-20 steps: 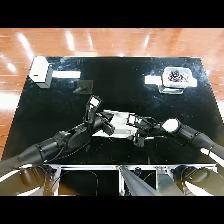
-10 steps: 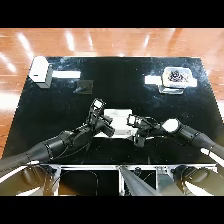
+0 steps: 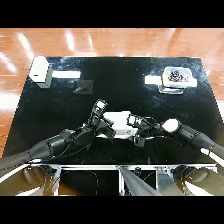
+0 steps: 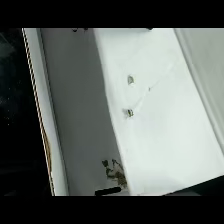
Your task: Fold the box and place the chain.
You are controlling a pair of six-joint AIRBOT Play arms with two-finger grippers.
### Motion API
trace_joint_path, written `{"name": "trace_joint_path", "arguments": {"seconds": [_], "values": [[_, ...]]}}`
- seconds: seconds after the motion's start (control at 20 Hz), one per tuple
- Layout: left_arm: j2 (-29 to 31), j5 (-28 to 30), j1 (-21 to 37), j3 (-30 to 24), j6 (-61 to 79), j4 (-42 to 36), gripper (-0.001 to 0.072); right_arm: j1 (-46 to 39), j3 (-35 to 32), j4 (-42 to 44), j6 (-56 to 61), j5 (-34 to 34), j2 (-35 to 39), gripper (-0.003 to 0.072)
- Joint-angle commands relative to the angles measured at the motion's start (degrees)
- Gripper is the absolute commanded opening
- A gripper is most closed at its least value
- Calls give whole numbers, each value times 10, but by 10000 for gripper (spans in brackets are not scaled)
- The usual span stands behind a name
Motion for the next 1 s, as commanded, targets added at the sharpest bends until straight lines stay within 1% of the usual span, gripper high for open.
{"name": "trace_joint_path", "arguments": {"seconds": [0.0,0.1,0.2,0.3,0.55,0.65,0.7,0.75,0.8,0.9,0.95], "values": [[14,24,8,12,-1,17,21,0,0,0,0,-1,0,553],[40,35,27,16,-1,19,21,0,0,0,0,-1,0,552],[73,80,57,16,0,36,22,0,0,0,0,-1,0,553],[109,152,89,16,0,76,22,0,0,0,0,-1,0,552],[193,356,164,16,0,227,22,0,0,-2,0,-1,0,553],[210,425,193,16,0,294,22,0,0,-2,0,-1,0,553],[212,451,207,16,0,322,23,0,0,-2,0,-1,0,552],[211,461,221,15,9,341,25,0,0,-2,0,-1,-1,553],[208,441,237,12,19,343,67,0,0,-2,0,-1,0,553],[193,404,254,13,58,318,621,0,0,-6,0,-1,0,553],[184,397,252,13,78,318,630,0,0,-8,0,-1,0,553]]}}
